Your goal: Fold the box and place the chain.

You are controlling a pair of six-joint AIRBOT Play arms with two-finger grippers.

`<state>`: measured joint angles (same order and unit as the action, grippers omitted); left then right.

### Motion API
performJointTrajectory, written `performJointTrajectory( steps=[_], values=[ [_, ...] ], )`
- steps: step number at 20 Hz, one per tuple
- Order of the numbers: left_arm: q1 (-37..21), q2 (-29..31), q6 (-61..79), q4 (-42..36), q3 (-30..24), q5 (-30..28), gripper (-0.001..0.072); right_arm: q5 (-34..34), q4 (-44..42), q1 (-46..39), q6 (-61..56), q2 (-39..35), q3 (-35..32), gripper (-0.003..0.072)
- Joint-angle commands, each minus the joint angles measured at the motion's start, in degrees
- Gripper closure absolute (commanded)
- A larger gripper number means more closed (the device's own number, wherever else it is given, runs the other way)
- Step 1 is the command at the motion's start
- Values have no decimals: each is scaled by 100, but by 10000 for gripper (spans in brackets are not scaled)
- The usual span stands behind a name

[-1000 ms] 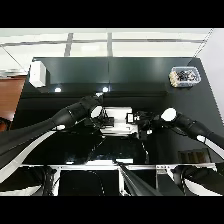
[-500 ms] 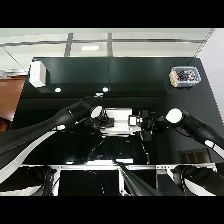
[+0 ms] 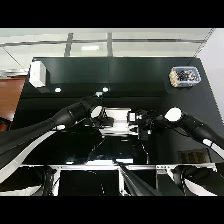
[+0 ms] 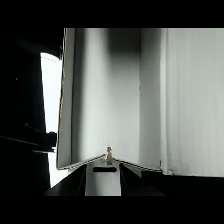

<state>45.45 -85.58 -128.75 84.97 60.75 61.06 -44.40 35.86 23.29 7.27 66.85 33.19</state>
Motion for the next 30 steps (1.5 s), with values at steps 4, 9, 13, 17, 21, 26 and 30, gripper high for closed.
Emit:
performJointTrajectory(
  steps=[4, 9, 13, 17, 21, 26, 30],
  values=[
    [0, 0, -2, -17, 2, -15, 683, 72, -584, 4, 111, 240, 0, 444],
    [0, 0, -4, -17, 2, -15, 682, 72, -579, 4, 111, 306, 0, 445],
    [0, 0, -4, -17, 2, -15, 682, 68, -581, 4, 105, 317, 0, 446],
    [-2, 0, -4, -17, 2, -15, 682, 92, -588, 4, 66, 317, 0, 254],
    [0, 0, -4, -44, 2, -42, 682, 90, -601, 4, 63, 317, 0, 325],
    [-2, 0, -4, -42, 2, -39, 681, 46, -529, -120, -1622, 199, 7, 675],
    [-2, -2, -4, -39, 2, -57, 681, -1486, 234, -1314, -4616, -315, 323, 675]
  ],
)
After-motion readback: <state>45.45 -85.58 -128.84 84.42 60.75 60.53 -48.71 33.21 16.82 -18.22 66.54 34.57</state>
